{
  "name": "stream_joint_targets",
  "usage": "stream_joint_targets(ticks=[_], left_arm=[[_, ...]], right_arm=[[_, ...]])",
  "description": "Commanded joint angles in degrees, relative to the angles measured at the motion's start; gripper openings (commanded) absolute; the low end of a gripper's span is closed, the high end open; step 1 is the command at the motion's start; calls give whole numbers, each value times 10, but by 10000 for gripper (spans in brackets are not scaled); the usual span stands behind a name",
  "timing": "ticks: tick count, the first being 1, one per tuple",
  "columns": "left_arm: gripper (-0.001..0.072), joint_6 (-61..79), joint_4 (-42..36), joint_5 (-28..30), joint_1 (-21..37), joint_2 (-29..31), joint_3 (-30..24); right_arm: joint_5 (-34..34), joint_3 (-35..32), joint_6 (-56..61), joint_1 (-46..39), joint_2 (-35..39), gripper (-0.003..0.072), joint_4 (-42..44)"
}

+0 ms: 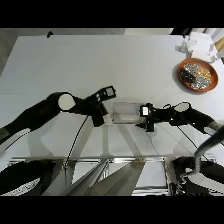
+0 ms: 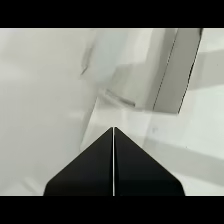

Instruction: Fold the box and place the chain.

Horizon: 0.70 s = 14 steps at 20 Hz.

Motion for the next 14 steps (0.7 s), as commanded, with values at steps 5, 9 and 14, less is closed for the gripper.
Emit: stream_joint_targets(ticks=[5, 9, 14], left_arm=[[3, -313, 38, -52, 95, 44, -56], [4, -336, -12, -45, 96, -1, -75], [4, -333, -108, -5, 78, -74, -74]], right_arm=[[0, 0, 1, 0, 0, 402, 0], [0, 0, 1, 0, 0, 402, 0], [0, 0, 1, 0, 0, 402, 0]])
